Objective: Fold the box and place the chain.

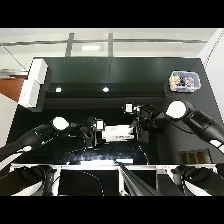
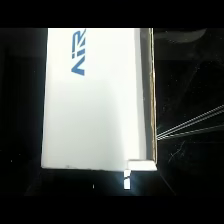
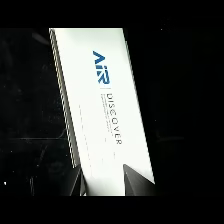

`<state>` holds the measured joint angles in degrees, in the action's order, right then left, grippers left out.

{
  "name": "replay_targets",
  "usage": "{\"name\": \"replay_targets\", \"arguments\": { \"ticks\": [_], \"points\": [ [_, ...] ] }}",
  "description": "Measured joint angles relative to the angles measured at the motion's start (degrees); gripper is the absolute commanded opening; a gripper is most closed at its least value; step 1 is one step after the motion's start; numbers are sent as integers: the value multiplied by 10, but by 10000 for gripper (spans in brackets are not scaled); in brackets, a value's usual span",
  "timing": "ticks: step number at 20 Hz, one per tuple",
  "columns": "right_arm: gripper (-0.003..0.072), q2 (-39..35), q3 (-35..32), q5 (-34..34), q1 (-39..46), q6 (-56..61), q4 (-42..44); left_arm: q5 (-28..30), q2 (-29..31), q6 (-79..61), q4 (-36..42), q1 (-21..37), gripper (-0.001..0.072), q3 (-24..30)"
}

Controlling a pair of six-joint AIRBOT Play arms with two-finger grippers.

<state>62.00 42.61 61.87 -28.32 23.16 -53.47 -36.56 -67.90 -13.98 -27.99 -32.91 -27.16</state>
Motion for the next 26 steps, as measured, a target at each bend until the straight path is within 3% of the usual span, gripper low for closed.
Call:
{"name": "replay_targets", "arguments": {
  "ticks": [9,11,21,24,26],
  "points": [
    [297,0,-1,0,0,0,0,-1,0,2,0,0,345,0],
    [191,0,-1,-4,0,2,0,-1,0,2,0,0,345,0],
    [195,0,-1,-6,0,6,1,-1,0,0,0,0,345,0],
    [214,0,-2,0,0,7,1,-1,0,0,0,0,345,0],
    [280,0,-2,3,0,9,1,-1,0,0,0,0,345,0]
  ]
}}
